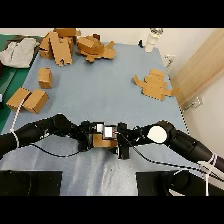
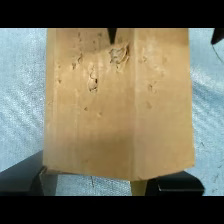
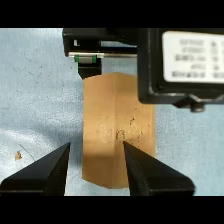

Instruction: Fold the box.

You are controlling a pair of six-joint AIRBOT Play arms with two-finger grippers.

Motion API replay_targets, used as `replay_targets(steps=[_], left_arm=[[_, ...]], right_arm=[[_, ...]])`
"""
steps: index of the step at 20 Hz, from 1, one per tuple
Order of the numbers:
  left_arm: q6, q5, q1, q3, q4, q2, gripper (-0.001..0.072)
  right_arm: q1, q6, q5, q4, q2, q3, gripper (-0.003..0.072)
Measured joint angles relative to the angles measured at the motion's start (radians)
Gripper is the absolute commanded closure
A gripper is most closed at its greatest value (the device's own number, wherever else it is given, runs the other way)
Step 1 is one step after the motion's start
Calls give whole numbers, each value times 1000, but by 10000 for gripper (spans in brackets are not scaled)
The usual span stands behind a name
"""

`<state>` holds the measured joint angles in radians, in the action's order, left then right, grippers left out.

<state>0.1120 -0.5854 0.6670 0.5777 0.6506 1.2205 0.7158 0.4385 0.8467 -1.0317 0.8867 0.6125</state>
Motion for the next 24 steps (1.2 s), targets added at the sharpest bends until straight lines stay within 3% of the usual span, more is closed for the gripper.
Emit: replay_targets(steps=[11, 24], left_arm=[[0, 0, 0, 0, 0, 0, 189], [0, 0, 0, 0, 0, 0, 189]], right_arm=[[-3, 74, -24, 77, -8, 27, 145], [-117, 162, -32, 101, 5, 50, 151]])
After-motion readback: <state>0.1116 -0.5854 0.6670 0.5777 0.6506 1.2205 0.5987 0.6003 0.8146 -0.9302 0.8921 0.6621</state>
